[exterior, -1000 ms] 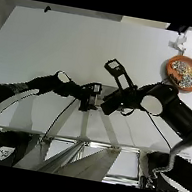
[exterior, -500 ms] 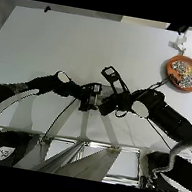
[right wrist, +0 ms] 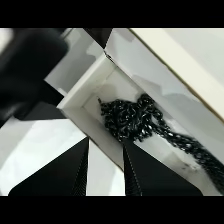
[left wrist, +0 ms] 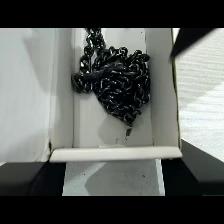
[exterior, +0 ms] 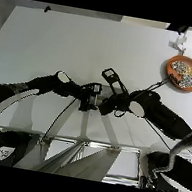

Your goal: Fold the box and place the chain.

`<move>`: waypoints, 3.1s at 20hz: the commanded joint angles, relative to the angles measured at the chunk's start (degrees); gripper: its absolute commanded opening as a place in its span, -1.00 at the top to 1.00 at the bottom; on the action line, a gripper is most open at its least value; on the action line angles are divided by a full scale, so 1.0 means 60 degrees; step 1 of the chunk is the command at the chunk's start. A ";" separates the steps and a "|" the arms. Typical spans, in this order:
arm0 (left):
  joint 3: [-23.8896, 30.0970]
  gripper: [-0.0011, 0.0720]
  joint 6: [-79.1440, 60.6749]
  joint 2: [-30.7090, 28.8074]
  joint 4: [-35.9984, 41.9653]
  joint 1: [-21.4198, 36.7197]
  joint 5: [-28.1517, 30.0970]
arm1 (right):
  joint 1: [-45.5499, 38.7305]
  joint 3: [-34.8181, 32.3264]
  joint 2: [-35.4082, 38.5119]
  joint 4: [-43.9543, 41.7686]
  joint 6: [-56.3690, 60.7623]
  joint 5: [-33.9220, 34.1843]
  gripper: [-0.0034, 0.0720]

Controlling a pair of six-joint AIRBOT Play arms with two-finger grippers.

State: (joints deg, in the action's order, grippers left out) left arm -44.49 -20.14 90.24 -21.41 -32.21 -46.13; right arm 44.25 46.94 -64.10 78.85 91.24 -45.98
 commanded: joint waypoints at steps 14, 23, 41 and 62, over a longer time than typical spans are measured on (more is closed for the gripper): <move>0.0004 0.40 -0.0004 -0.0004 0.0000 -0.0004 0.0000 | -0.8470 0.0270 -0.0095 0.0772 -0.1665 0.0382 0.28; 0.0004 0.40 -0.0004 -0.0004 0.0000 -0.0004 0.0004 | -0.8582 0.3446 -0.4375 0.1173 -0.2157 -0.0386 0.20; 0.0004 0.40 -0.0004 -0.0004 0.0000 -0.0004 0.0000 | -0.8266 0.3461 -0.3938 0.1133 -0.2116 -0.1617 0.89; 0.0004 0.40 -0.0004 -0.0004 0.0000 -0.0004 0.0004 | -0.4062 0.0783 0.4295 -0.1177 -0.2036 -0.3053 0.89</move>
State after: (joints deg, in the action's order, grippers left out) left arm -44.49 -20.14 90.24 -21.39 -32.21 -46.13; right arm 16.01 54.43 -42.54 75.85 78.02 -67.00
